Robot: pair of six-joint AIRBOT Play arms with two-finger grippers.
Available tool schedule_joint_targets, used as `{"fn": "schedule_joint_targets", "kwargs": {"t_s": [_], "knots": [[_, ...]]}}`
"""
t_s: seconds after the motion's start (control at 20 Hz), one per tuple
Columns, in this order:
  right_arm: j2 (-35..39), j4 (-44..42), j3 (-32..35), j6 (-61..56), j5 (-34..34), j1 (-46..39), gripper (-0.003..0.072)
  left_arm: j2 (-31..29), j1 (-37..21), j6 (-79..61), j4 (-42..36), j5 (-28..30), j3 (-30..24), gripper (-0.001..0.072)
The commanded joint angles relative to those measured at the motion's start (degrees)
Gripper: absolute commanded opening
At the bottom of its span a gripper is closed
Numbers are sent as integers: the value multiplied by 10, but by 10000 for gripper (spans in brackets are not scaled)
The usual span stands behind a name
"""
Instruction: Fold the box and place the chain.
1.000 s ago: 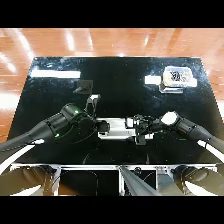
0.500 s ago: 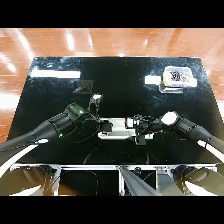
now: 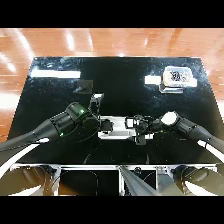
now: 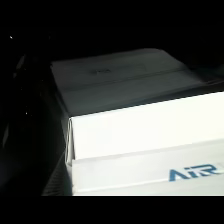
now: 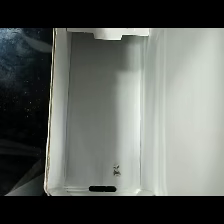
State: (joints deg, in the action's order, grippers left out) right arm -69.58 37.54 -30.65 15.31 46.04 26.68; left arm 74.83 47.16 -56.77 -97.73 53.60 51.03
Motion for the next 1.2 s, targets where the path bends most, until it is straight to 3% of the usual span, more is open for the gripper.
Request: {"fn": "schedule_joint_targets", "kwargs": {"t_s": [0.0, 0.2, 0.4, 0.5, 1.15], "knots": [[0, 0, 0, 0, 0, 0, 286, 0, 0, 0, 2, 24, 0, 497], [0, 0, 0, 0, 0, 0, 286, 2, 9, 2, 9, 33, 1, 485], [0, 0, 0, 0, -2, 0, 286, 24, 36, 59, 64, 57, 17, 484], [0, 0, 0, 0, -2, 0, 286, 37, 41, 73, 76, 60, 25, 425], [0, 1, 0, -5, -2, 0, 286, 48, 40, 115, 69, 45, 29, 420]]}}
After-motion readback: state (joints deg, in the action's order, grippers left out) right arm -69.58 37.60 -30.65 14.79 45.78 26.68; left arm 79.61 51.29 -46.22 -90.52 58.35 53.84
